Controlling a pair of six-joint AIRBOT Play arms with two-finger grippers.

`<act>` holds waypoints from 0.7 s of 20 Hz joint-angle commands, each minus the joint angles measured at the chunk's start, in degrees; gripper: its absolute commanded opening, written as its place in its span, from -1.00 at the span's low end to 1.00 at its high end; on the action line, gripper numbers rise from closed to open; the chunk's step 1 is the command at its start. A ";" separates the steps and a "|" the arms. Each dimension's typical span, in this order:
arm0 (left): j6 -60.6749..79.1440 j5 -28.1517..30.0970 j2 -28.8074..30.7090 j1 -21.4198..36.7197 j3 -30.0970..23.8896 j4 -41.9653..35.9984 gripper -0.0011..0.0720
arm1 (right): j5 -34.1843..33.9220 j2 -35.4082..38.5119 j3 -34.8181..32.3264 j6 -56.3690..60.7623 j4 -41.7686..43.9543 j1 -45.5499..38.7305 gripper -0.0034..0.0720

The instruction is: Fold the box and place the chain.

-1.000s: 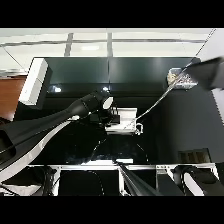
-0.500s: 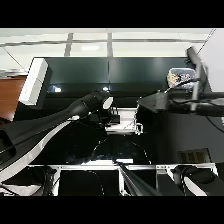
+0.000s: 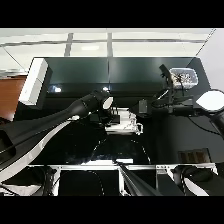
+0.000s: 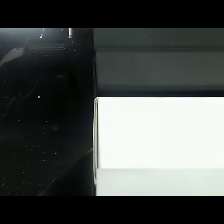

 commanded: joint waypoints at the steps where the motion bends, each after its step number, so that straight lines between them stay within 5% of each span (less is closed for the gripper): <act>1: 0.02 0.09 -0.04 0.02 0.02 0.02 -0.88 | -1.55 -2.16 -0.44 -0.04 -0.04 1.57 -0.87; 9: 0.02 0.07 -0.04 0.00 0.02 0.02 -0.88 | 0.39 -0.92 -0.28 -0.66 -4.24 -5.05 -0.87; 14: 0.02 0.09 -0.04 0.02 0.02 0.04 -0.88 | 12.44 1.11 -0.33 -0.63 -6.73 -12.46 -0.87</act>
